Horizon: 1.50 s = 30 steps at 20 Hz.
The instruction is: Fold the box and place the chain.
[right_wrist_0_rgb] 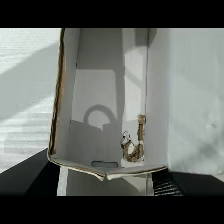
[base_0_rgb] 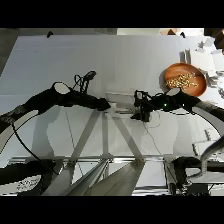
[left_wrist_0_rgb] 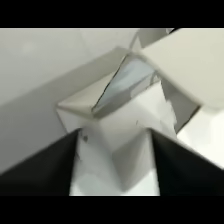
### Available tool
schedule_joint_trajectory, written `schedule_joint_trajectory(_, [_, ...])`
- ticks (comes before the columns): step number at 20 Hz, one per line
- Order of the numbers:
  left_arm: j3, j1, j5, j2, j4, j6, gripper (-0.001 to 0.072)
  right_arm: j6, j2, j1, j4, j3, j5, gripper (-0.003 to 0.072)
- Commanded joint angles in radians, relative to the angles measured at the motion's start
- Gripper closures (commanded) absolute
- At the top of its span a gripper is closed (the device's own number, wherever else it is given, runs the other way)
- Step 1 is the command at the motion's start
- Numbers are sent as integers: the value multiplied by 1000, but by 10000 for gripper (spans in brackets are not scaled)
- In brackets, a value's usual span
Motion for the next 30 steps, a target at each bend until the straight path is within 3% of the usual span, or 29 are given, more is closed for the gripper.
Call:
schedule_joint_trajectory(1, [0,-42,91,0,64,-5,160,0,0,0,0,1,0,167])
schedule_joint_trajectory(11, [4,-158,224,0,429,-324,161,0,0,0,0,1,0,167])
schedule_joint_trajectory(15, [68,-214,144,0,755,-731,161,0,0,0,0,1,0,167])
schedule_joint_trajectory(18, [119,-240,54,0,932,-903,161,0,0,0,0,0,0,167])
schedule_joint_trajectory(21, [130,-265,40,-2,964,-1009,163,0,0,0,0,0,0,167])
schedule_joint_trajectory(23, [130,-289,39,-5,992,-1059,218,0,0,0,0,1,0,167])
schedule_joint_trajectory(28, [169,-356,47,-28,1118,-1252,227,0,0,0,0,0,0,167])
schedule_joint_trajectory(30, [201,-362,25,-56,1123,-1284,300,0,0,0,0,0,0,167])
